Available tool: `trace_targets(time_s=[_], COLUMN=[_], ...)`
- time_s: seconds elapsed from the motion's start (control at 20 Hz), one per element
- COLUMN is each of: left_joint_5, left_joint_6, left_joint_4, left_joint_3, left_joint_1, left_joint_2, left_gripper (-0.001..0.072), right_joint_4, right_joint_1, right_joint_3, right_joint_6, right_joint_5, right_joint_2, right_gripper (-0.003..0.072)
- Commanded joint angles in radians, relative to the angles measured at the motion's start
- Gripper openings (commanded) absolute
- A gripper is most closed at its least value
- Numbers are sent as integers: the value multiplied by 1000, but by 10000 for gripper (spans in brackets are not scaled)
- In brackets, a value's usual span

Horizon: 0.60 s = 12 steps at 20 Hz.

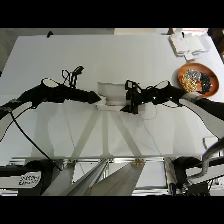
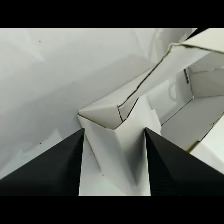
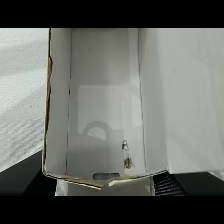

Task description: Fold the box and place the chain.

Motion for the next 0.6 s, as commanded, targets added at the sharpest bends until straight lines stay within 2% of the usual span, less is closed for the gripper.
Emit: trace_targets(time_s=[0.0,0.1,0.15,0.25,0.4,0.55], left_joint_5=[-19,-63,-82,-89,-49,11], left_joint_6=[-63,-81,-81,-82,-113,-202], left_joint_4=[0,0,0,5,38,163], left_joint_3=[2,2,2,2,2,2], left_joint_1=[-1,-3,-5,-16,-36,-55], left_joint_2=[29,39,40,39,39,39], left_gripper=[413,393,346,331,314,314], right_joint_4=[-1,-1,-1,-1,-1,-1], right_joint_1=[0,0,0,0,0,0], right_joint_3=[0,0,0,0,0,0], right_joint_6=[0,0,0,0,0,0], right_joint_5=[1,1,1,1,1,1], right_joint_2=[0,0,0,0,0,0], right_gripper=[537,537,537,537,537,537])
